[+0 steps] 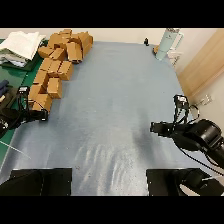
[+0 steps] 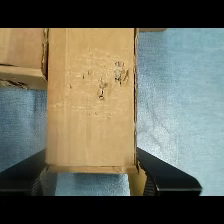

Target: Fold the box.

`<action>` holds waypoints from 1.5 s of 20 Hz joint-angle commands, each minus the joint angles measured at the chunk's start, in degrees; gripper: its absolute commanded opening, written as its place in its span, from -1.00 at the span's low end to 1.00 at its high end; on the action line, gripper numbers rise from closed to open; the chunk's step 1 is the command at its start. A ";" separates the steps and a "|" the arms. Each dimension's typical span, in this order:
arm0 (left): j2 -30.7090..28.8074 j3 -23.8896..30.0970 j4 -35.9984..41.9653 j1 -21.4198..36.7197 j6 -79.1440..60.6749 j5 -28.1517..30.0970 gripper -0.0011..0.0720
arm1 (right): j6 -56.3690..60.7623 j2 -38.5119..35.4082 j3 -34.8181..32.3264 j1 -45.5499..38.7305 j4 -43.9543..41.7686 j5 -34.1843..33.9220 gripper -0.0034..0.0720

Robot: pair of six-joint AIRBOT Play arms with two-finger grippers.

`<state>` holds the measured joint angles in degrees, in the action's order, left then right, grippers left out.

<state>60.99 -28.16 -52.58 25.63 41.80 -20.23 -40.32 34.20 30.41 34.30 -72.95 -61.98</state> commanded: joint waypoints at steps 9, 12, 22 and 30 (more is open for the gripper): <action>0.20 -0.02 0.70 0.09 0.04 -0.90 0.94 | 0.00 4.07 0.00 0.07 -0.35 0.48 -0.89; 0.13 -0.17 -1.18 0.20 0.02 -4.17 0.94 | -0.02 4.07 0.00 0.07 -0.35 0.48 -0.89; -6.86 -14.60 -23.54 1.92 19.98 -48.46 0.94 | -3.93 4.07 0.00 0.04 -0.98 2.34 -0.89; -4.31 -27.45 0.48 -24.55 25.49 -49.48 -0.94 | -17.07 18.43 11.85 -0.22 -5.55 5.29 -0.89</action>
